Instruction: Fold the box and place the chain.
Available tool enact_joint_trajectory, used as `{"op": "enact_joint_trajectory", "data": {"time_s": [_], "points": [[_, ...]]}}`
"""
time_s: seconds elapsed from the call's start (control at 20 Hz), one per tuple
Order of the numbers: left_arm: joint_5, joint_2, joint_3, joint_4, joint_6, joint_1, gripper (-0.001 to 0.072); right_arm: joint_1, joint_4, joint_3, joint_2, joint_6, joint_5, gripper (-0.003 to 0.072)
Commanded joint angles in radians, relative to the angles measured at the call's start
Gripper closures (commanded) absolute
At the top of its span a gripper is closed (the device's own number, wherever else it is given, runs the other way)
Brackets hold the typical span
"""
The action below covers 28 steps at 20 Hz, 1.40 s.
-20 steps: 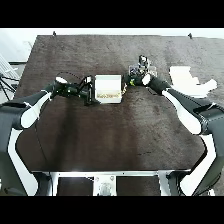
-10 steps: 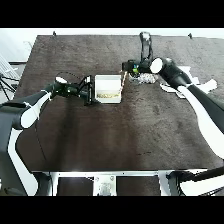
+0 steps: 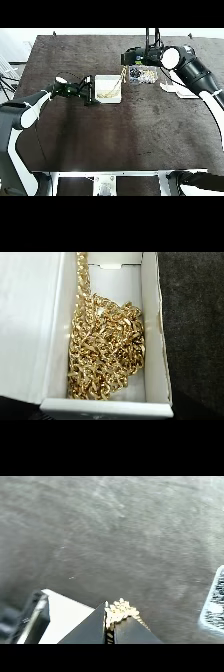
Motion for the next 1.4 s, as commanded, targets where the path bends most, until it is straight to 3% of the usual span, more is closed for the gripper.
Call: {"op": "enact_joint_trajectory", "data": {"time_s": [0.0,0.3,0.75,0.95,1.05,1.1,1.2,1.35], "points": [[0.0,0.0,0.001,0.0,0.0,0.0,0.0243,0.067,-0.013,0.001,0.025,0.01,0.027,0.0676],[0.0,0.0,0.001,0.0,0.0,0.0,0.0242,0.133,-0.011,-0.011,0.014,0.017,0.007,0.0675],[0.0,0.0,0.001,0.0,0.0,0.0,0.0243,0.148,0.09,-0.35,-0.109,0.017,-0.443,0.0675],[0.0,0.0,0.001,0.0,0.0,0.0,0.0243,0.146,0.114,-0.372,-0.248,0.017,-0.473,0.0666],[0.0,0.0,0.001,0.0,0.0,0.0,0.0243,0.145,0.119,-0.366,-0.239,0.015,-0.473,0.0333],[0.0,0.0,0.001,0.0,0.0,0.0,0.0242,0.143,0.119,-0.359,-0.221,-0.001,-0.473,0.0329],[0.0,0.0,0.001,0.0,0.0,0.0,0.0243,0.138,0.119,-0.346,-0.172,-0.023,-0.472,0.0401],[0.0,0.0,0.001,0.0,0.0,0.0,0.0242,0.115,0.111,-0.344,-0.056,-0.073,-0.472,0.0396]]}}
